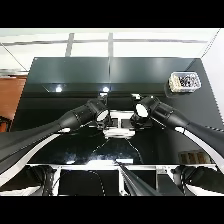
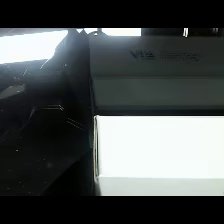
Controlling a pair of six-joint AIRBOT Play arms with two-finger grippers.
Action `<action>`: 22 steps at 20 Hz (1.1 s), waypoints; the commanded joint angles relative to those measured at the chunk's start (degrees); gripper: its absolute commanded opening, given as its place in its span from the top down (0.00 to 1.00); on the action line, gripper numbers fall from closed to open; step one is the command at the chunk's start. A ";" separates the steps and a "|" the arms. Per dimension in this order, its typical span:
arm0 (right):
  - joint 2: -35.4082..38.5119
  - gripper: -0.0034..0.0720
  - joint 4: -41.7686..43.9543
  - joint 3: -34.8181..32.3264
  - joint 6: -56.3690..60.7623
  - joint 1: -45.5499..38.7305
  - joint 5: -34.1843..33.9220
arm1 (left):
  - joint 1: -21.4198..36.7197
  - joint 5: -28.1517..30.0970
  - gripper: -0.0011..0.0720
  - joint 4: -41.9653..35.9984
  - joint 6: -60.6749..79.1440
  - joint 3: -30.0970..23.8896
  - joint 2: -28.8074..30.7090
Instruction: Fold the box and place the chain.
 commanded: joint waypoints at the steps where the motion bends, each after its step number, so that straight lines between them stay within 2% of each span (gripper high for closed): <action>1: -1.25 0.86 -0.24 0.42 1.20 0.35 1.60 | 0.02 -0.02 0.95 0.00 0.02 0.07 0.02; 2: -1.25 0.94 -0.22 0.42 1.27 0.46 1.09 | 0.00 -0.02 0.95 -0.02 0.02 0.07 0.02; 8: -1.22 0.93 -0.24 0.48 1.57 0.70 0.83 | 0.02 -0.02 0.95 -0.02 0.02 0.07 0.02; 10: -1.20 0.66 -0.22 0.48 1.57 0.70 0.90 | 0.02 -0.02 0.95 -0.02 0.02 0.07 0.02; 11: -1.20 0.63 -0.24 0.48 1.55 0.70 1.31 | 0.00 0.00 0.95 -0.02 0.02 0.07 0.02; 12: -1.20 0.64 -0.31 0.48 1.53 0.68 1.53 | 0.02 0.00 0.95 -0.02 0.02 0.07 0.02; 13: -1.20 0.85 -0.46 0.48 1.51 0.68 1.49 | 0.02 0.00 0.95 -0.02 0.02 0.07 0.02; 14: -1.20 0.94 -0.44 0.48 1.46 0.70 1.20 | 0.02 0.00 0.95 -0.02 0.02 0.07 0.02; 17: -1.07 0.93 -0.48 0.48 1.14 0.68 0.94 | 0.02 0.00 0.95 -0.02 0.02 0.07 0.02; 18: -0.96 0.91 -0.48 0.48 1.01 0.66 1.05 | 0.00 0.00 0.95 -0.02 0.02 0.07 0.02; 19: -0.74 0.66 -0.46 0.50 0.94 0.66 1.05 | 0.02 -0.02 0.95 -0.02 0.02 0.07 0.02; 20: -0.37 0.52 -0.46 0.50 0.85 0.66 1.22 | 0.00 -0.02 0.95 -0.02 0.02 0.07 0.02; 22: 1.36 0.52 -0.46 0.50 -1.27 0.66 2.08 | 0.02 -0.04 0.95 0.00 0.02 0.07 0.02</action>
